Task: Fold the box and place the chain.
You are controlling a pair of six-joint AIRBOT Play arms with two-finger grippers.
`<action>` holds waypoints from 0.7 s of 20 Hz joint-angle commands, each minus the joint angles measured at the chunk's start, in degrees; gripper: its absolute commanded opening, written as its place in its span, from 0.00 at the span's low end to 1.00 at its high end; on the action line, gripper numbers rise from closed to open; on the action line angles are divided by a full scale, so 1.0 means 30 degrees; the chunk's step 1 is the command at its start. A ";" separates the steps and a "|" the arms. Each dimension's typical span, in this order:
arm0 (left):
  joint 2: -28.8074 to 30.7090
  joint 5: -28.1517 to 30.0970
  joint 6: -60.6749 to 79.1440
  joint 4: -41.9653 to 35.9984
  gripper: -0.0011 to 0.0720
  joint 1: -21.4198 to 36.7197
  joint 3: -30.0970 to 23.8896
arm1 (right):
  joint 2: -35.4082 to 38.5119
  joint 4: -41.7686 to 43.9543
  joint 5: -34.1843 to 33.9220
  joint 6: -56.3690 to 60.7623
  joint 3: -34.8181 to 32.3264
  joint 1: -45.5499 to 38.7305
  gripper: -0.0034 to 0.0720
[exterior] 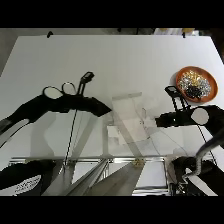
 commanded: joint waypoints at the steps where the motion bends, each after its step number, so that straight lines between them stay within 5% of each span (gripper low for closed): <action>1: -0.3716 -0.1406 0.2667 -0.2616 0.75 -0.1078 0.2120 | 0.0015 0.0102 0.0233 -0.0066 -0.0007 0.0022 0.07; 7: -0.4714 -0.1800 0.3053 -0.1508 0.76 -0.1406 0.2805 | 0.0015 0.0109 0.0233 -0.0073 -0.0007 0.0022 0.07; 14: -0.4714 -0.2004 0.3898 0.0816 0.35 -0.1727 0.2805 | 0.0015 0.0182 0.0255 -0.0073 -0.0007 0.0022 0.07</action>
